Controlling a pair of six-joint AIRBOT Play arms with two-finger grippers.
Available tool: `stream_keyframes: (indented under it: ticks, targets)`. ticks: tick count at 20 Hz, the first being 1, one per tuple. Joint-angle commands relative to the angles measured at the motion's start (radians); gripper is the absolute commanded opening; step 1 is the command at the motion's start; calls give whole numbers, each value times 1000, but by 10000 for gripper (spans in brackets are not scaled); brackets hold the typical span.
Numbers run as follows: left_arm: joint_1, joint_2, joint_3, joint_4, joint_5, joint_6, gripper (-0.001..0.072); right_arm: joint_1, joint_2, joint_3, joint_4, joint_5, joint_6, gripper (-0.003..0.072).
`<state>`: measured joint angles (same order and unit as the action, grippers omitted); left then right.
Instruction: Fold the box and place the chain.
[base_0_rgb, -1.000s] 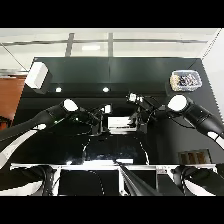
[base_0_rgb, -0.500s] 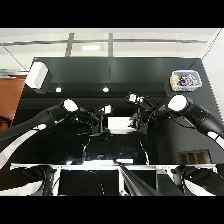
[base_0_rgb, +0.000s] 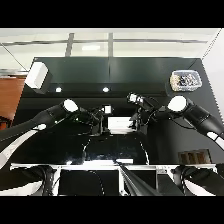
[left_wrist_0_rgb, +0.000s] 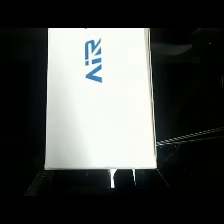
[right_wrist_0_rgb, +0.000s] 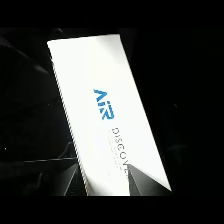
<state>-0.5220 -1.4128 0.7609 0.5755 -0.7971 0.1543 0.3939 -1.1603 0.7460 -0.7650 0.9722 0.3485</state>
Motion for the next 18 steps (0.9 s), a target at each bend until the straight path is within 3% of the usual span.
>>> stream_keyframes:
  ticks: [1,4,7,9,10,14,18]
  targets:
    - [1,-1,0,0,0,-2,328,1,-1,-37,-2,0,20,385]
    - [1,-1,0,0,0,-2,328,0,35,1,10,-1,62,385]
    - [1,-1,0,0,3,-2,328,-38,100,59,6,38,265,383]
    - [1,-1,1,0,3,-2,329,-102,118,50,-34,4,504,100]
    - [1,-1,1,-1,2,-2,328,-137,117,18,22,-46,643,14]
    - [1,-1,1,-1,3,-2,328,-154,75,-127,446,8,615,13]
    - [1,-1,1,-1,3,-2,328,-109,0,-150,407,-14,668,13]
